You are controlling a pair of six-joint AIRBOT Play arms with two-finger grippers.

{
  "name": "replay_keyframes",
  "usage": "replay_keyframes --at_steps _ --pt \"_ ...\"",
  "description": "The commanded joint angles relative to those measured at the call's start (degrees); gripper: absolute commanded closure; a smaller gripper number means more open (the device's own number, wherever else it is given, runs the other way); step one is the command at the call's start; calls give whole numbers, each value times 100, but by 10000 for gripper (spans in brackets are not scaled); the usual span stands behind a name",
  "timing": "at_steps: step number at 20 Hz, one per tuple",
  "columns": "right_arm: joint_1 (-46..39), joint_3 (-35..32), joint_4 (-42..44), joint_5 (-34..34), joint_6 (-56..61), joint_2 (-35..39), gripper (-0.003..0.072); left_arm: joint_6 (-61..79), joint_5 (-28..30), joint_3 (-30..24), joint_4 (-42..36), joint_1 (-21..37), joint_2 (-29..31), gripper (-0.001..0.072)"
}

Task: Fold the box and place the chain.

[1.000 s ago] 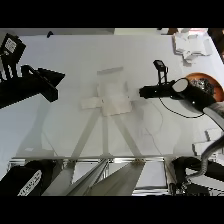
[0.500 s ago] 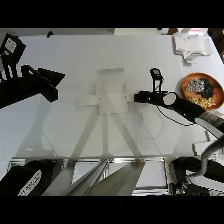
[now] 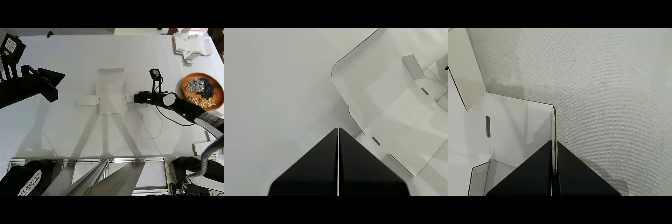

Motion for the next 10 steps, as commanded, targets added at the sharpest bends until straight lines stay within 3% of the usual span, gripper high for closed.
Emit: replay_keyframes --at_steps 1,7,10 --pt "7 -2 -9 7 0 2 671 0 0 2 0 0 -4 695" --pt "7 -2 -9 7 -2 2 671 -2 -83 2 -111 0 -4 695" --pt "7 -2 -9 7 -2 2 671 -2 -570 2 -175 -2 -4 696"
